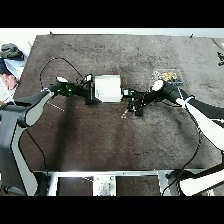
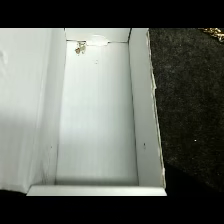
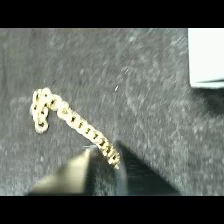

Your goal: Fold the box and place the chain.

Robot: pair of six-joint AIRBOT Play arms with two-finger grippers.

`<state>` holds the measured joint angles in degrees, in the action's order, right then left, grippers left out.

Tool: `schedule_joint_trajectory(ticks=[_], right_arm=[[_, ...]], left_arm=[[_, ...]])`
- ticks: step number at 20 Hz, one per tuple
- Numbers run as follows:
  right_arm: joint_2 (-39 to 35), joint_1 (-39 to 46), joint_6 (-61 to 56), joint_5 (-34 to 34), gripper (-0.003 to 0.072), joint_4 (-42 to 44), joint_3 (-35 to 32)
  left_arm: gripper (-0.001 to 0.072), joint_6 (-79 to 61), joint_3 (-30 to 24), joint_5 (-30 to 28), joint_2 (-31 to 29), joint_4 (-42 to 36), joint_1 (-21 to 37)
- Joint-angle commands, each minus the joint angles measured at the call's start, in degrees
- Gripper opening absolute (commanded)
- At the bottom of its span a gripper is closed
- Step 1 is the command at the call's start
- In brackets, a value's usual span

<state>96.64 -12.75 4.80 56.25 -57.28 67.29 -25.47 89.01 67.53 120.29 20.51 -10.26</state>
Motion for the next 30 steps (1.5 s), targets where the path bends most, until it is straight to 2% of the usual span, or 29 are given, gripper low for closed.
schedule_joint_trajectory(ticks=[1, 4, 9, 13, 16, 20, 21, 26, 30], right_arm=[[0.72, -0.09, -1.66, 0.09, 0.0028, -1.88, 0.87], [-2.1, -0.17, -6.43, 3.34, 0.0013, -1.29, 4.15], [-13.33, -0.15, -6.58, 1.97, 0.0012, 5.7, 9.11], [-20.83, -0.15, -11.1, -9.35, 0.0011, 14.49, 11.39], [-21.27, -1.03, -12.17, -14.69, 0.0011, 17.27, 14.95], [-21.0, -5.97, -12.13, -27.12, 0.001, 17.25, 17.22], [-20.39, -7.08, -12.15, -28.37, 0.001, 17.25, 18.38], [-14.95, -10.38, -15.23, -26.8, 0.001, 17.27, 24.46], [-11.54, -10.51, -22.91, -16.24, 0.001, 16.26, 24.48]], left_arm=[[0.0478, -0.02, 0.02, 0.0, 0.02, 0.02, 0.02], [0.0478, -0.02, 0.02, 0.02, 0.02, 0.02, 0.02], [0.0477, -0.02, 0.02, 0.02, 0.02, 0.02, 0.02], [0.0477, -0.02, 0.02, 0.0, 0.02, 0.02, 0.02], [0.0478, -0.02, 0.02, 0.02, 0.02, 0.02, 0.02], [0.0478, -0.02, 0.02, 0.0, 0.02, 0.02, 0.02], [0.0477, -0.02, 0.02, 0.02, 0.02, 0.02, 0.02], [0.0477, -0.02, 0.02, 0.02, 0.02, 0.02, 0.02], [0.0477, -0.02, 0.02, 0.0, 0.02, 0.02, 0.02]])
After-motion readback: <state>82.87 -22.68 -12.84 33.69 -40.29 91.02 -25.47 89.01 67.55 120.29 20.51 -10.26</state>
